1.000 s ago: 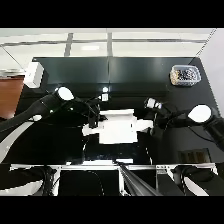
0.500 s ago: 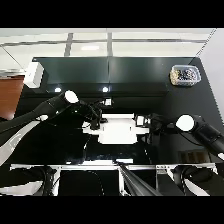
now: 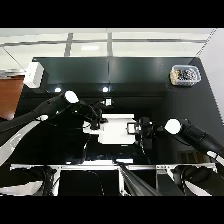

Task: Fold the box and place the chain.

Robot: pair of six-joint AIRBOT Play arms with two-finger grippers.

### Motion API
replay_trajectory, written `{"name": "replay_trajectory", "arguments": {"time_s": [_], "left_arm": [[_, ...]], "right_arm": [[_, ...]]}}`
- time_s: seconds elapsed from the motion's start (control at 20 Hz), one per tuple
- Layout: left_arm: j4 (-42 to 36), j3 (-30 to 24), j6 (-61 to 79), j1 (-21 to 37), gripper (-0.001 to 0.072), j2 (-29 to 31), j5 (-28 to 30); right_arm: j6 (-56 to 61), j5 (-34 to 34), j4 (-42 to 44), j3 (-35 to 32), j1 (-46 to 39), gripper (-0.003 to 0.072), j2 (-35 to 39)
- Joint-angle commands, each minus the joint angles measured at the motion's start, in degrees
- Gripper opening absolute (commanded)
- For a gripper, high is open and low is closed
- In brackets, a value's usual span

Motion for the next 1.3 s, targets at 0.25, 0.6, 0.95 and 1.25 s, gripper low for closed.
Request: {"name": "replay_trajectory", "arguments": {"time_s": [0.25,0.6,0.95,1.25], "left_arm": [[0.04,-0.02,0.02,0.0,0.0028,-0.04,0.11],[0.04,-0.02,0.0,0.0,0.0028,-0.04,0.07],[-0.02,-0.02,0.0,0.0,0.0028,-0.04,-0.17],[-0.02,-0.02,0.0,0.0,0.0028,-0.04,-0.13]], "right_arm": [[-1.42,4.74,5.6,-0.35,1.18,0.068,-0.59],[-1.38,-3.67,9.11,-0.42,1.18,0.068,0.15],[-0.83,-2.64,3.48,1.18,-2.54,0.0679,7.43],[-3.87,-5.14,11.8,1.29,-6.91,0.068,4.74]]}}
